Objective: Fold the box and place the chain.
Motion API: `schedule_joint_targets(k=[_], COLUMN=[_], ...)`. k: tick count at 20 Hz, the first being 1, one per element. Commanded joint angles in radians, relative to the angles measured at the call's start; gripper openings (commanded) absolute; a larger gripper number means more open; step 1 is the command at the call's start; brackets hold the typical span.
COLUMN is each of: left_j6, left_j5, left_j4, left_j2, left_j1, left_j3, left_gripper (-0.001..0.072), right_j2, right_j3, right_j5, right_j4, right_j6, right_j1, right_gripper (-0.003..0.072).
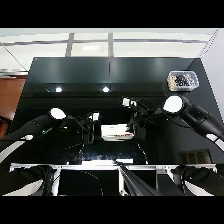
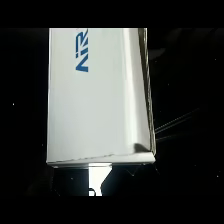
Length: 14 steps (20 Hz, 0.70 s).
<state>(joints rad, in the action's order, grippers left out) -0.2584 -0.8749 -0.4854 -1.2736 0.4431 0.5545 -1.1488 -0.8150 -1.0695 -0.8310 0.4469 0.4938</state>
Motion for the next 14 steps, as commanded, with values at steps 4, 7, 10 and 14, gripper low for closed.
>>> schedule_joint_targets(k=[4,7,10,14], left_j6=[0.0,0.0,0.0,0.0], left_j5=[0.0,0.0,0.0,0.0], left_j4=[0.0,0.0,0.0,0.0], left_j2=[-0.001,-0.001,-0.001,-0.001], left_j1=[0.0,0.0,0.0,0.0], left_j3=[0.001,0.001,0.001,0.001], left_gripper=[0.0342,0.0342,0.0342,0.0342], right_j2=[-0.001,-0.001,-0.001,-0.001], right_j3=[0.0,0.002,0.014,0.016], right_j5=[0.0,0.0,-0.002,0.0], right_j4=[0.0,-0.001,-0.013,-0.039], right_j6=[0.013,0.05,0.05,0.054], right_j1=[0.001,0.001,0.001,0.018], right_gripper=[0.0238,0.0238,0.0238,0.0238])
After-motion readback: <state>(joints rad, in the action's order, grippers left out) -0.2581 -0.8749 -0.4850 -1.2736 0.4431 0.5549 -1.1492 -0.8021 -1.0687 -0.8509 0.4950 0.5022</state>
